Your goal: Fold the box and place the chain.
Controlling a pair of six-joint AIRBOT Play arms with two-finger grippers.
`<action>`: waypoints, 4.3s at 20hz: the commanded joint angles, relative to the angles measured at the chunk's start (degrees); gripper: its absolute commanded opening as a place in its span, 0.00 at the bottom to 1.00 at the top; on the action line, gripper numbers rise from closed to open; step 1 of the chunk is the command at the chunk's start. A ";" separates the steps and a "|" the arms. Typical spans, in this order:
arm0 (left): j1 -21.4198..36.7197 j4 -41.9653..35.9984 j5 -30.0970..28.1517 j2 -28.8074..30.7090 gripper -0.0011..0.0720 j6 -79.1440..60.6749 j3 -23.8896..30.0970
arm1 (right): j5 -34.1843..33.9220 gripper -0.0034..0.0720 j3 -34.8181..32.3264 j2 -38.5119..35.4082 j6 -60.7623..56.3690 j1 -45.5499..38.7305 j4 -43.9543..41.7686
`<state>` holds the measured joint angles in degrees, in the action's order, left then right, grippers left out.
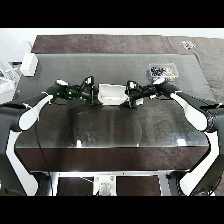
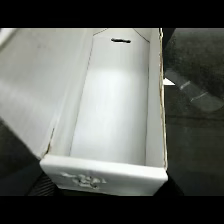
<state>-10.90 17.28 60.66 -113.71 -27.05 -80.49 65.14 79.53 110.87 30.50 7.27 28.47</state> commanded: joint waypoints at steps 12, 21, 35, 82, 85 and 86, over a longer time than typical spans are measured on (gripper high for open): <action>0.00 -1.70 0.42 -1.86 0.84 -1.99 -1.18 | 0.07 0.82 -0.02 0.00 -0.02 0.02 0.04; 0.00 -0.55 -1.27 -1.84 0.99 -3.61 -1.18 | 0.07 0.82 -0.02 0.00 -0.02 0.02 0.04; 0.00 -0.13 -0.48 -1.84 0.55 -2.99 -1.16 | 0.07 0.82 -0.02 0.00 -0.02 0.02 0.04; 0.00 -0.17 -0.44 -1.84 0.55 -2.99 -1.16 | -9.99 0.06 -0.31 -8.96 -15.52 -1.66 -4.48; 0.00 -0.15 -0.44 -1.84 0.55 -2.99 -1.16 | -12.85 0.06 0.79 -7.43 -15.52 -1.62 -4.50; 0.00 -0.17 -0.46 -1.84 0.55 -2.99 -1.18 | -13.49 0.06 1.49 -6.78 -15.52 -1.64 -4.48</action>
<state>-10.92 17.10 60.20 -115.50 -30.02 -81.65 55.99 79.90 102.59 15.00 5.50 24.05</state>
